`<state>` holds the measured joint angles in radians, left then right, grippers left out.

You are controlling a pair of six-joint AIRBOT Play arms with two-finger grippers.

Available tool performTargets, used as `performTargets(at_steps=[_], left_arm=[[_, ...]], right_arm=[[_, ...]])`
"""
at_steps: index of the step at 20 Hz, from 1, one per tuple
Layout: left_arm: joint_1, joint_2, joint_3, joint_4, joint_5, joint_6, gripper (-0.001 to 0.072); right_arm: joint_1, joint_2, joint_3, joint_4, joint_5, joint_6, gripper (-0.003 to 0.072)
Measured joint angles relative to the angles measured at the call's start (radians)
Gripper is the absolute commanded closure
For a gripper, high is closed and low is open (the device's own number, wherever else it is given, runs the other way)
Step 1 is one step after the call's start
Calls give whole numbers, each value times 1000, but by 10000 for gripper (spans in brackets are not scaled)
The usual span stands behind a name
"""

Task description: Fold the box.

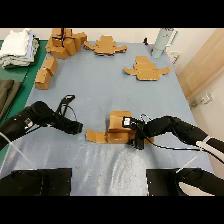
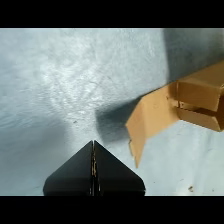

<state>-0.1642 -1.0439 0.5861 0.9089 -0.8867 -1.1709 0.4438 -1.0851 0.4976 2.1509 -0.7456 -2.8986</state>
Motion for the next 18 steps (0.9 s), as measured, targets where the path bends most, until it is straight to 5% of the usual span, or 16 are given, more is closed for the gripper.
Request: performTargets(at_steps=[8, 18], left_arm=[[-183, -144, -8, -229, 95, 106, 697], [-230, -115, 11, -352, 97, 182, 695]], right_arm=[[0, 0, 0, 0, 0, 0, 129], [0, 0, 0, 0, 0, 0, 128]])
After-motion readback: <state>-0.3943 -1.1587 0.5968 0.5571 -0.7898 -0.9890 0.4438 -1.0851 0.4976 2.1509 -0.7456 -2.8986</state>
